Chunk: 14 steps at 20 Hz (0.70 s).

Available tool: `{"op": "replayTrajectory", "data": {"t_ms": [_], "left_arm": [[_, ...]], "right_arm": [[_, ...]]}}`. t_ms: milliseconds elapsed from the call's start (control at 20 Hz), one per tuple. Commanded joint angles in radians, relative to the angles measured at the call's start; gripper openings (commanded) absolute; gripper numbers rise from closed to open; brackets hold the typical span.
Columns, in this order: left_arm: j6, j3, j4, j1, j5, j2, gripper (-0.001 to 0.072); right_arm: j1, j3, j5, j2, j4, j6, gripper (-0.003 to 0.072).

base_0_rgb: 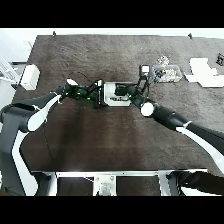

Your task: Fold the box and place the chain.

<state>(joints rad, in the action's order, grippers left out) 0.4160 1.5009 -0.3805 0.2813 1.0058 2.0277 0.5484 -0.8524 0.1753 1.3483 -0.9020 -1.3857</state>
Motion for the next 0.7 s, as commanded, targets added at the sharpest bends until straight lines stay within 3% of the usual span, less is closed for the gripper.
{"op": "replayTrajectory", "data": {"t_ms": [0, 200, 350, 650], "left_arm": [[0.000, 0.000, 0.000, -0.001, 0.000, 0.000, 0.0347], [0.000, 0.000, 0.000, -0.001, -0.001, 0.000, 0.0347], [0.000, 0.000, 0.000, -0.001, -0.002, 0.000, 0.0347], [0.000, 0.000, 0.000, -0.002, -0.002, 0.000, 0.0347]], "right_arm": [[-0.117, 0.007, -0.096, -0.091, 0.000, 0.055, 0.0496], [-0.420, 0.013, -0.330, -0.067, 0.004, -0.031, 0.0510], [-0.587, -0.025, -0.436, 0.013, 0.012, -0.054, 0.0583], [-0.632, -0.327, -0.613, 0.297, 0.011, 0.026, 0.0583]]}}
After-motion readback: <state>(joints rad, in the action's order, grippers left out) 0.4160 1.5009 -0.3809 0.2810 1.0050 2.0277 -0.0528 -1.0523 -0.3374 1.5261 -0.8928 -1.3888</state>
